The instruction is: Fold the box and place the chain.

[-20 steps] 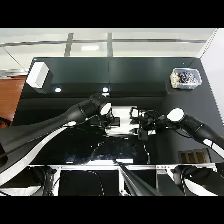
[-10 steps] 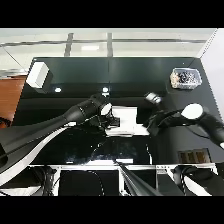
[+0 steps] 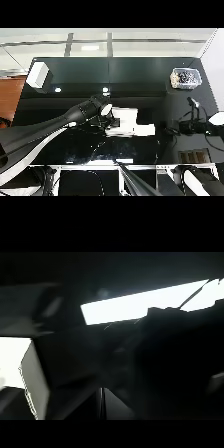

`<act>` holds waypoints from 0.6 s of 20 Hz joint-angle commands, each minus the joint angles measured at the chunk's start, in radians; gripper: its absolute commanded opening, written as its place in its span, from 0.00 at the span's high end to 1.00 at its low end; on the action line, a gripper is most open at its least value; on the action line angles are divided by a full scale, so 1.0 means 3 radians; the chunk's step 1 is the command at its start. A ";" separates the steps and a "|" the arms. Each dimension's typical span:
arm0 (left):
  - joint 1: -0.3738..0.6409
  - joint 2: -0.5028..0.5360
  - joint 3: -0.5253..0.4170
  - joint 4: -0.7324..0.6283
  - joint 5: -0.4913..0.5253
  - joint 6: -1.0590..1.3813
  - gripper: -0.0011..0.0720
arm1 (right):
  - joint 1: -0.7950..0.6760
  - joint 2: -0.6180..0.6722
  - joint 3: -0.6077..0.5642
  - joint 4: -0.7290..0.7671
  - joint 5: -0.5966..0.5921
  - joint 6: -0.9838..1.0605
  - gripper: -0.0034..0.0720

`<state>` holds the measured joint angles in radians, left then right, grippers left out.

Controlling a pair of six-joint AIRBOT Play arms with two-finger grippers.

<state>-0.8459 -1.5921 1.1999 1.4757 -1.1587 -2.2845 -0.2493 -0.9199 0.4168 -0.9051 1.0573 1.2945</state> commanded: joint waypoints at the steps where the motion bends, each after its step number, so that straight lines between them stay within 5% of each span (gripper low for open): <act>1: -0.0003 0.0000 0.0003 0.0001 0.0014 -0.0003 0.95 | 0.0088 -0.0212 -0.0354 0.0942 -0.0226 -0.0209 0.93; 6: -0.0003 0.0000 0.0003 0.0003 0.0008 -0.0001 0.95 | 0.0632 -0.0649 -0.0319 0.1350 -0.0421 -0.0507 0.93; 10: -0.0003 0.0000 0.0003 0.0001 0.0003 -0.0001 0.95 | 0.0637 -0.0698 -0.0004 0.1344 0.0086 -0.0741 0.93; 11: -0.0003 0.0000 0.0003 0.0001 0.0004 -0.0001 0.95 | 0.0637 -0.0697 0.0080 0.1345 0.0182 -0.0758 0.89; 12: -0.0003 0.0000 0.0003 0.0000 0.0004 -0.0003 0.95 | 0.0637 -0.0697 0.0141 0.1361 0.0237 -0.0764 0.61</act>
